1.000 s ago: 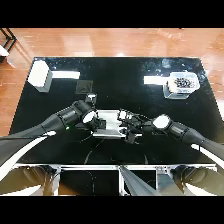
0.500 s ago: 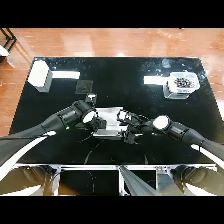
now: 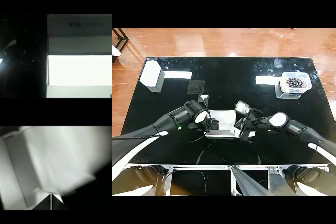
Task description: Fold the box and place the chain.
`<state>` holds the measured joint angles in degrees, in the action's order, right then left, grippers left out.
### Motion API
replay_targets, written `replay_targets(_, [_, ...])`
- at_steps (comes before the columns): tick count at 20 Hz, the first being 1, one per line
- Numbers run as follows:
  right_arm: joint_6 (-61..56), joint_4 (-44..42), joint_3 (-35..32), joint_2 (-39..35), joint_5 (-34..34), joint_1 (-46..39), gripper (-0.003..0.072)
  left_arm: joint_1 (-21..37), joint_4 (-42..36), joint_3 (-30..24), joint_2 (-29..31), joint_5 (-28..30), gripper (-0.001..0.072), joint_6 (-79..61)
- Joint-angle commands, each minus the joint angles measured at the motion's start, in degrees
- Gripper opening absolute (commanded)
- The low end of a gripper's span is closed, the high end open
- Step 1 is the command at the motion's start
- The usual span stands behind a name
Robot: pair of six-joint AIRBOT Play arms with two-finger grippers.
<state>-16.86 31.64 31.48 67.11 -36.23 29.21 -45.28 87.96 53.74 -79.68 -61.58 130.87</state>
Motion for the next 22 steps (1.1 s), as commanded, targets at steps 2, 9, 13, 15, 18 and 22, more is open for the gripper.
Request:
replay_targets(2, [-21.1, 4.4, 0.1, -6.5, -14.2, -13.4, 0.0021, 0.0, 0.1, 0.0, 0.0, 0.0, 0.0019, 0.1])
replay_targets(9, [-51.2, 10.4, -3.5, -11.5, -24.2, -35.2, 0.0021, 0.0, 0.0, 0.0, 0.0, 0.0, 0.0018, 0.1])
replay_targets(13, [-57.5, 11.5, -9.7, -7.4, -21.4, -30.6, 0.0021, 0.0, 0.0, 0.0, 0.0, 0.0, 0.0018, 0.1])
replay_targets(15, [-58.1, 9.0, -9.8, -3.3, -19.4, -24.8, 0.0021, 0.0, 0.0, 0.0, 0.0, 0.0, 0.0018, 0.1])
replay_targets(18, [-54.9, -0.8, -8.2, 1.1, -15.8, -18.1, 0.0022, 0.0, 0.0, 0.0, 0.0, 0.0, 0.0019, 0.1])
replay_targets(22, [-52.1, -3.0, -1.2, 1.6, -19.2, -15.2, 0.0632, 0.0, 0.0, 0.0, 0.0, 0.0, 0.0019, 0.1])
